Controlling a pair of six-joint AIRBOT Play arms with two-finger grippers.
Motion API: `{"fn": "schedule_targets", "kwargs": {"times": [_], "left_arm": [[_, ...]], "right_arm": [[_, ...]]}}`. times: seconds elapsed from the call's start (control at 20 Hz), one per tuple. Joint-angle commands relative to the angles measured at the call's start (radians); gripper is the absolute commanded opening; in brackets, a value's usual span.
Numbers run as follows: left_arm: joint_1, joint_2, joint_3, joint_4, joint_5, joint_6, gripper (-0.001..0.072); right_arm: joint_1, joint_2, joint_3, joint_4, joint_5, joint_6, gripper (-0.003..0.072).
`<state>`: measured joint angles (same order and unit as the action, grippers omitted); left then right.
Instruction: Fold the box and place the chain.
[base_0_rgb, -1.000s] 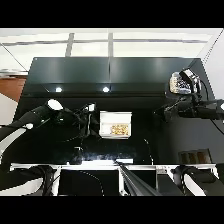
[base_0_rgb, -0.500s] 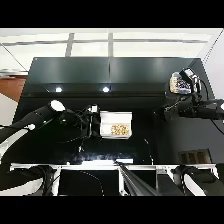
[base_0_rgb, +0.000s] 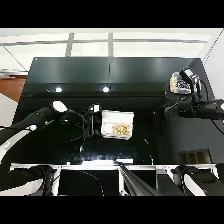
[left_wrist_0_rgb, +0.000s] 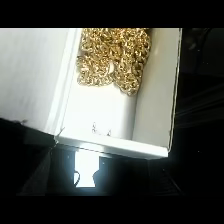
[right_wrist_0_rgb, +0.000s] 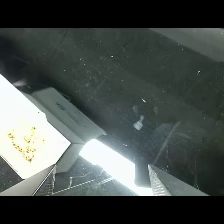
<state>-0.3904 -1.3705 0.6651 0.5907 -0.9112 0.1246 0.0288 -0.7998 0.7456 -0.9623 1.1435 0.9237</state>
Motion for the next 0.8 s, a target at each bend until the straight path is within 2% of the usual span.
{"fn": "schedule_targets", "kwargs": {"times": [0.0,0.1,0.75], "left_arm": [[-0.001,0.001,0.0,0.003,-0.01,0.019,0.0712],[-0.001,0.001,0.007,0.003,-0.04,0.067,0.0712],[-0.026,-0.016,0.036,0.003,-0.042,0.092,0.0711]], "right_arm": [[0.0,0.0,0.001,0.0,0.005,0.0,0.0705],[0.0,0.0,0.001,0.0,0.006,0.001,0.0704],[0.0,0.0,0.001,0.0,0.027,0.001,0.0704]]}}
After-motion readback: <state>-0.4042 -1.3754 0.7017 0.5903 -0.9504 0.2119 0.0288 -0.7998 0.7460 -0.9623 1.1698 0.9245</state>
